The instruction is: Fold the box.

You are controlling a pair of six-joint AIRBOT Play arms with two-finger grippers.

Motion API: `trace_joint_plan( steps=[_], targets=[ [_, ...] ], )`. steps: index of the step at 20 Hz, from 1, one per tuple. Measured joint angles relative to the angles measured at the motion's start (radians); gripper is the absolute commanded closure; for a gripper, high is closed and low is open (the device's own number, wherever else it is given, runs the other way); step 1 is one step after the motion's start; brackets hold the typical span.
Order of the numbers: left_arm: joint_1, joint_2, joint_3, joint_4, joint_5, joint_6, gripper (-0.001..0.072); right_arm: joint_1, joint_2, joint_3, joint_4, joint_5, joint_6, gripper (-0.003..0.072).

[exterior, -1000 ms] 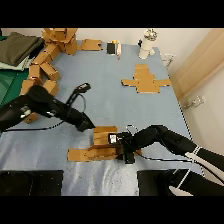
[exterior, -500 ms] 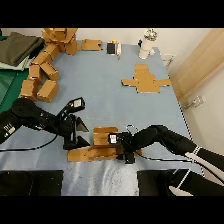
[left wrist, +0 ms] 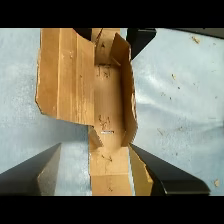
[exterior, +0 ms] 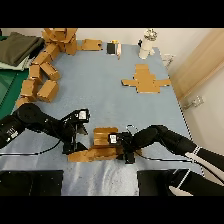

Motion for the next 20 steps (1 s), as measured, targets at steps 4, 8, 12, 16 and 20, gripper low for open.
trace_joint_plan(
  steps=[4, 8, 12, 16, 20],
  targets=[
    [0.025, 0.0, -0.08, 0.019, 0.012, 0.075, -0.0011, 0.0, 0.0, 0.0, 0.0, 0.0, 0.0, 0.0184],
    [0.031, 0.001, -0.178, 0.003, 0.082, 0.194, -0.0011, 0.0, 0.0, 0.0, -0.001, 0.0, 0.0, 0.0184],
    [-0.024, -0.004, -0.23, -0.081, 0.153, 0.262, -0.0011, 0.0, 0.0, 0.0, -0.003, 0.0, 0.0, 0.0185],
    [-0.085, -0.021, -0.269, -0.135, 0.227, 0.284, -0.0011, 0.0, 0.0, 0.0, -0.003, 0.0, 0.0, 0.0184],
    [-0.108, -0.029, -0.29, -0.224, 0.291, 0.293, -0.0004, 0.0, 0.0, 0.0, -0.003, 0.0, 0.0, 0.0184]
  ],
)
